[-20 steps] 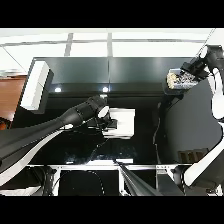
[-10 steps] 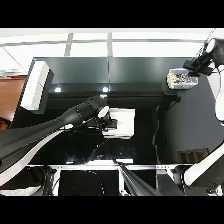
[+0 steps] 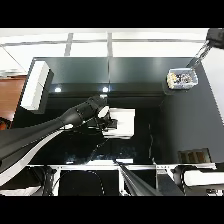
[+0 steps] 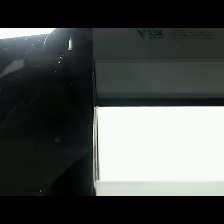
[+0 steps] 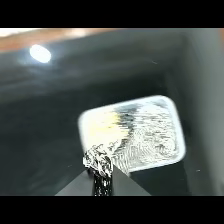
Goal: Fold the box and place the chain.
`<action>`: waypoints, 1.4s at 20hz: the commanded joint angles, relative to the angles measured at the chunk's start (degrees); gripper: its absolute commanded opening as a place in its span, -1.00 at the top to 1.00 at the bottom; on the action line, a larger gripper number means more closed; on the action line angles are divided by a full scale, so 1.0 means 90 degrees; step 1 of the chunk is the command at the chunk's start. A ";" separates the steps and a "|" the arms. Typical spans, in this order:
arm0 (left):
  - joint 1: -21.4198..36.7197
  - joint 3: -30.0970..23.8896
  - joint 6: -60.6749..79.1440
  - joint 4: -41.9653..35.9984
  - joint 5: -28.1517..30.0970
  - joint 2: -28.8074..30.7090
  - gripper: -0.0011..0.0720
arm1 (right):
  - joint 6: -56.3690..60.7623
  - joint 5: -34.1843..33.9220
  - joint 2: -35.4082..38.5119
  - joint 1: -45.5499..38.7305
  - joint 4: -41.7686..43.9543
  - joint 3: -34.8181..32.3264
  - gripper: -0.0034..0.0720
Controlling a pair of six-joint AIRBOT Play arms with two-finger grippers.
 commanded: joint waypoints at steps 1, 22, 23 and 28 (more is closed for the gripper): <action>0.0002 0.0005 0.0002 0.0000 0.0002 -0.0002 0.89 | -0.0345 0.0032 0.1338 0.0002 0.0976 -0.0444 0.89; 0.0002 0.0005 0.0002 0.0002 0.0002 -0.0002 0.89 | -0.1010 0.0763 0.3781 0.2467 0.2805 -0.4401 0.89; 0.0002 0.0005 0.0002 0.0002 0.0002 -0.0002 0.89 | -0.1037 0.0306 0.3779 0.2662 0.3011 -0.4843 0.90; 0.0002 0.0005 0.0002 0.0002 0.0000 -0.0002 0.89 | -0.1171 -0.1394 0.3772 0.3361 0.3980 -0.6572 0.90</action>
